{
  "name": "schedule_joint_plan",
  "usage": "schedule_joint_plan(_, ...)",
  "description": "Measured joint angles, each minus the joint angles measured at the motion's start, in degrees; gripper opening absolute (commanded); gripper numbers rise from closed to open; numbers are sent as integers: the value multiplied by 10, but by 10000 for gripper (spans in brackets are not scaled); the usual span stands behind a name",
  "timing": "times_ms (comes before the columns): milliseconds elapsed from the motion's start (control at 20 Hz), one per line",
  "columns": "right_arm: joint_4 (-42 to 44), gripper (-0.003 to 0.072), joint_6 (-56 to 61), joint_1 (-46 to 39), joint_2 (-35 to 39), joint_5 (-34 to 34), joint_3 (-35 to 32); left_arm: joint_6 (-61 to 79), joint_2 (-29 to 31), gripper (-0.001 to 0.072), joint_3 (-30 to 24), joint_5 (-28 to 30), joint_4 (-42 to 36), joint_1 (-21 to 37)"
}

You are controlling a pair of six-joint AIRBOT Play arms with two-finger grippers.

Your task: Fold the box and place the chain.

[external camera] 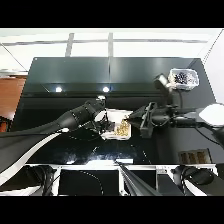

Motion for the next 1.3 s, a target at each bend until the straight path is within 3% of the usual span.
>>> schedule_joint_plan(50, -7, 428, 7, 4, -14, -2, -2, 0, 0, 30, 0, 0, 0, 0)
schedule_joint_plan(100, -15, 533, 12, 6, -24, -4, -3, 0, 0, 30, 0, 0, 0, 0)
schedule_joint_plan(350, -64, 533, 35, -14, -43, 6, 6, 0, 0, 30, 0, 1, 0, 0)
schedule_joint_plan(550, -92, 533, 47, -96, -22, 42, 22, 20, 0, 36, 1, -2, 0, 2)
schedule_joint_plan(600, -94, 533, 47, -120, -13, 52, 24, 20, 0, 148, 3, -3, 0, 3)
schedule_joint_plan(650, -99, 533, 49, -141, -5, 66, 25, 20, 0, 334, 6, -6, 2, 4)
schedule_joint_plan(700, -102, 533, 49, -160, 1, 78, 26, 19, 0, 375, 10, -6, 2, 4)
schedule_joint_plan(1000, -107, 533, 51, -235, 21, 125, 29, 54, 26, 375, 43, -47, 0, 3)
schedule_joint_plan(1300, -114, 533, 51, -260, 23, 135, 29, 238, 140, 374, 51, -165, 16, 43)
